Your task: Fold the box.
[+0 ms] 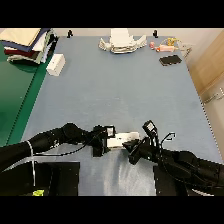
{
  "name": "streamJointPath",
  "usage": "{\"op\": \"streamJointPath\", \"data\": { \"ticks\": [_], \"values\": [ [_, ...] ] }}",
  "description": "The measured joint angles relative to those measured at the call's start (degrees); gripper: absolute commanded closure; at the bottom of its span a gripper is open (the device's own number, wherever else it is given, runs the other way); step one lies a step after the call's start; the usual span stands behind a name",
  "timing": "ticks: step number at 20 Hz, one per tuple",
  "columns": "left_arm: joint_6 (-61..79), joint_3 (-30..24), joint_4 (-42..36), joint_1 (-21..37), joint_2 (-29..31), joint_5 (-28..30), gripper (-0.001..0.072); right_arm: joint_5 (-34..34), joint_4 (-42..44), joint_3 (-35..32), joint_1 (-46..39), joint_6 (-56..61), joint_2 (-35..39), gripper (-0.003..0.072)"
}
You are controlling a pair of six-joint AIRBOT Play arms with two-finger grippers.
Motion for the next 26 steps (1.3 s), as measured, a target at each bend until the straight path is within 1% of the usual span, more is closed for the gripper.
{"op": "streamJointPath", "data": {
  "ticks": [6,9,13,16,20,22,26],
  "values": [
    [0.0,0.0,0.0,0.0,0.0,0.0,0.0266,-0.7,-0.4,0.3,0.0,0.0,0.3,0.0684],
    [0.0,0.0,0.0,0.0,0.0,0.0,0.0266,-2.6,-1.1,0.7,0.0,0.0,1.7,0.0684],
    [-0.1,0.0,0.0,0.0,0.0,0.0,0.0266,-3.6,-2.6,1.2,-0.4,0.0,4.5,0.0684],
    [-0.1,0.0,0.0,0.0,0.0,0.0,0.0266,-2.3,-4.1,1.8,-1.0,0.0,6.1,0.0683],
    [-0.1,0.0,0.0,0.0,0.0,0.0,0.0266,-2.7,-6.7,3.5,-3.3,-0.1,6.9,0.0684],
    [0.0,0.0,0.0,0.0,0.0,0.0,0.0266,-5.9,-9.1,5.2,-6.0,-0.1,6.8,0.0683],
    [-1.1,0.2,0.0,0.0,0.1,0.2,0.0266,-18.4,-15.3,10.8,-15.5,2.1,4.7,0.0683]
  ]
}}
